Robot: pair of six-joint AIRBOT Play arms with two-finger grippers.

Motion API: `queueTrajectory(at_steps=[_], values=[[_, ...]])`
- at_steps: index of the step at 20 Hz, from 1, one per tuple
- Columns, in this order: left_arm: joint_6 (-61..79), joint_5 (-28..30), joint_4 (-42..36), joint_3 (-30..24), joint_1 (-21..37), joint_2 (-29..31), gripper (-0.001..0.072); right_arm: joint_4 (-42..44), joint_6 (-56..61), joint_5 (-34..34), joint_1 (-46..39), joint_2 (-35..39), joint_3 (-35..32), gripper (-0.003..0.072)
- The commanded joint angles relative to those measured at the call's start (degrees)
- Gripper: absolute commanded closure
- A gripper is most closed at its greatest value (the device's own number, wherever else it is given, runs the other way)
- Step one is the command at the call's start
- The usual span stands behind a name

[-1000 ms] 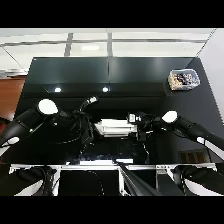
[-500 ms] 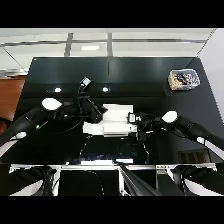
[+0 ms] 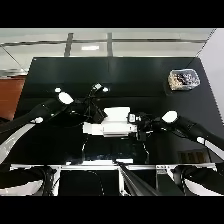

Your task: Fold the box and place the chain.

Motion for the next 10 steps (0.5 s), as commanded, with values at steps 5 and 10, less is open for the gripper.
queueTrajectory(at_steps=[5, 10], values=[[1.33, -7.02, 3.06, 3.80, 3.80, 7.61, 0.0684, 0.00, 0.00, 0.02, 0.04, 0.00, 0.04, 0.0385], [1.29, -13.60, 7.41, -2.36, 7.50, 22.38, 0.0682, 0.00, 0.00, 0.02, 0.04, 0.00, 0.04, 0.0386]])
